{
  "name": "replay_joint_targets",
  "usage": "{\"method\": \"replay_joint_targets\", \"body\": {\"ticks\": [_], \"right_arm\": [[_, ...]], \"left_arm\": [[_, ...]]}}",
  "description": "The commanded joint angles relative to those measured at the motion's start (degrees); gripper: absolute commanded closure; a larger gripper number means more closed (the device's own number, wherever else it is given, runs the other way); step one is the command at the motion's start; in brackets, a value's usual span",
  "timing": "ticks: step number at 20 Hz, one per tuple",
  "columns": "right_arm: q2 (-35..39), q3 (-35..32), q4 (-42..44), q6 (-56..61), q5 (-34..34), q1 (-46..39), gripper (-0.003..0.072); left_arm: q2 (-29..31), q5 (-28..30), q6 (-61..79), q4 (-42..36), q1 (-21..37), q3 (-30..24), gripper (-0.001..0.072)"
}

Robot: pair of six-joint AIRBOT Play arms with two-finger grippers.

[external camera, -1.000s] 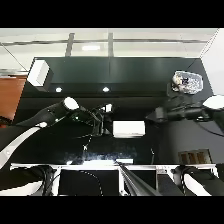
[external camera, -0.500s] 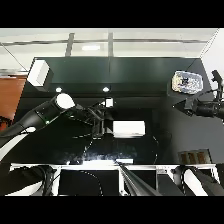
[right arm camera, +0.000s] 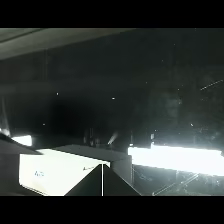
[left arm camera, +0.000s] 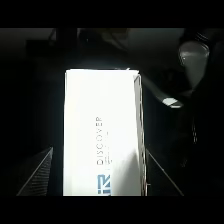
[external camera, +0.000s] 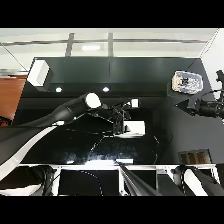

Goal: Fold the box and place the chain.

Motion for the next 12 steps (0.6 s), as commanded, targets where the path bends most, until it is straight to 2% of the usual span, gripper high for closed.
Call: {"method": "replay_joint_targets", "body": {"ticks": [1, 12], "right_arm": [[0.1, 0.0, -0.1, 0.0, -0.1, 0.0, 0.0674], [0.0, 0.0, -0.1, -0.2, -0.1, 0.0, 0.0674]], "left_arm": [[-2.7, 0.2, -2.1, 0.0, -0.9, 1.2, -0.0001], [-2.8, -1.1, -2.9, 0.3, -2.3, 1.2, -0.0001]]}}
